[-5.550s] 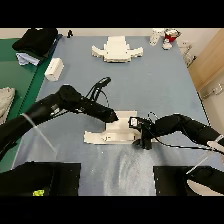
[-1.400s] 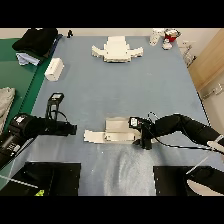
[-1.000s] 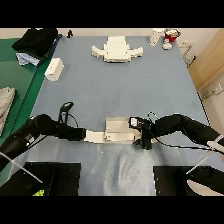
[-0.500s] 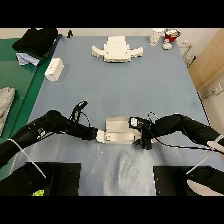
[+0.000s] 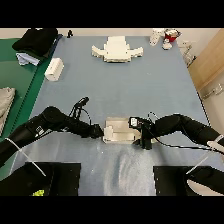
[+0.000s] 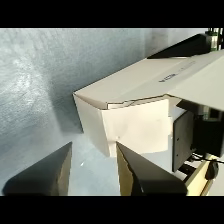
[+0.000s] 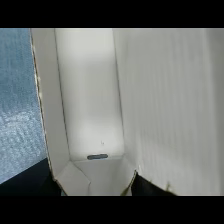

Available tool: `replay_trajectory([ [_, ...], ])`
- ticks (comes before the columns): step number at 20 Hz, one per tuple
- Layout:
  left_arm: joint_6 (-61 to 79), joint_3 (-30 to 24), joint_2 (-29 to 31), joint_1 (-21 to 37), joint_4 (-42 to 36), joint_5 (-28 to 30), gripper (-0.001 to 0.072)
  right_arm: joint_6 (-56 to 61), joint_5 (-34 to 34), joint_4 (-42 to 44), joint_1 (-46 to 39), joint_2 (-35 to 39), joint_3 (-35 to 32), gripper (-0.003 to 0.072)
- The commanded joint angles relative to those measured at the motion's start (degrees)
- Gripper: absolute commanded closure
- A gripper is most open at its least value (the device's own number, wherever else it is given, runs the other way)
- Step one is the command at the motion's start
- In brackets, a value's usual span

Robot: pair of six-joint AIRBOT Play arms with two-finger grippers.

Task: Fold the box.

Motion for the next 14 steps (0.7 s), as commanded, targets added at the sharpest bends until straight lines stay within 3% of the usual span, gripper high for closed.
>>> replay_trajectory([
  [1,0.02,0.39,0.07,0.00,-0.24,-0.44,0.0289,0.02,0.00,0.02,0.04,-0.02,0.04,0.0210],
  [10,-0.04,0.83,-1.88,-3.08,-6.62,5.25,0.0289,0.02,0.02,0.02,0.04,-0.02,0.04,0.0210],
  [12,-5.11,2.99,-3.78,-6.14,-3.28,5.16,0.0290,0.02,0.00,0.02,0.04,-0.02,0.04,0.0210],
  [14,-15.50,6.19,-5.22,-10.01,6.67,5.16,0.0290,0.02,0.00,0.02,0.04,-0.02,0.04,0.0210],
])
